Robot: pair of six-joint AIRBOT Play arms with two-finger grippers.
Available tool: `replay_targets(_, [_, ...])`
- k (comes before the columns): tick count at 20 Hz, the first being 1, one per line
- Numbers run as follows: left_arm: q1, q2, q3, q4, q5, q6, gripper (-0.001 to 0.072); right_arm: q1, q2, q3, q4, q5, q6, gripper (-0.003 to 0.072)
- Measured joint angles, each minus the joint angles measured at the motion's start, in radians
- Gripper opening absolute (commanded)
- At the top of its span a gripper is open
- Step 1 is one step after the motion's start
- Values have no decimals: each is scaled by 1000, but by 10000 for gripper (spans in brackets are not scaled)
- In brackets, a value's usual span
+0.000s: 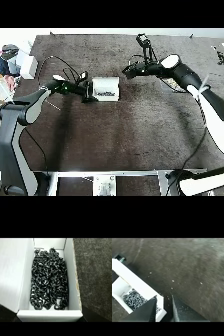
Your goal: Fold the box and place the chain.
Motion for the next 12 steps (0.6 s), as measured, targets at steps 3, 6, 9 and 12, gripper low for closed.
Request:
replay_targets(3, [0, 0, 0, 0, 0, 0, 409, -47, -119, 124, 102, 110, -118, 161])
replay_targets(6, [0, 0, 0, 0, 0, 0, 409, -57, -217, 223, 149, 204, -192, 161])
replay_targets(9, [0, 0, 0, 0, 0, 0, 409, -56, -280, 270, 185, 299, -286, 166])
replay_targets(12, [0, 0, 0, 0, 0, 0, 409, -44, -307, 288, 206, 398, -384, 256])
